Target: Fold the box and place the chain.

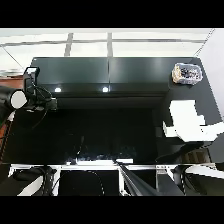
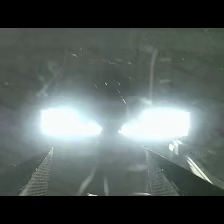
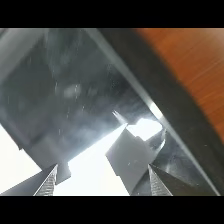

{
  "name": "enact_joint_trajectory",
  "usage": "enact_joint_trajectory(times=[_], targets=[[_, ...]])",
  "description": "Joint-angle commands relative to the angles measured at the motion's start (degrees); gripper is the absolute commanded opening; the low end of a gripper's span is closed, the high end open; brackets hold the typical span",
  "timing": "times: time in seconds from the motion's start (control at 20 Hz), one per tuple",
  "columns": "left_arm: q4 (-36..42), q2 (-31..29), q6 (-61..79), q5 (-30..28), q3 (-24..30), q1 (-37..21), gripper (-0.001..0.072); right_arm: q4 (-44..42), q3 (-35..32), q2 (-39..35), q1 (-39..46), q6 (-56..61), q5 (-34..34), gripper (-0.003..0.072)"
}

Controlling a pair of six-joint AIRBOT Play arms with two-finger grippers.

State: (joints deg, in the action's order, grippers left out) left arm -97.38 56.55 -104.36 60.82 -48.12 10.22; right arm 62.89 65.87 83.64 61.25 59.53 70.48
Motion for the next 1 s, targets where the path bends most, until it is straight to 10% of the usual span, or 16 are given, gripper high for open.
enact_joint_trajectory(times=[0.0, 0.3, 0.55, 0.95], targets=[[2.6, 0.2, -0.5, 1.0, -0.2, 0.1, 0.0703, 1.1, 1.4, 4.7, -1.2, -11.1, 7.0, 0.0682], [3.2, 0.2, -0.5, 0.9, -0.2, 0.0, 0.0703, 9.9, 1.4, 7.2, -7.6, -10.3, 9.1, 0.0679], [3.2, 0.2, -0.5, 0.8, -0.2, 0.0, 0.0702, 10.4, 1.4, 6.0, -7.8, -8.3, 15.8, 0.0069], [2.1, 0.2, 0.9, -1.7, -0.2, 0.0, 0.0702, -11.8, -9.1, -8.3, -12.1, -11.6, 16.1, 0.0009]])
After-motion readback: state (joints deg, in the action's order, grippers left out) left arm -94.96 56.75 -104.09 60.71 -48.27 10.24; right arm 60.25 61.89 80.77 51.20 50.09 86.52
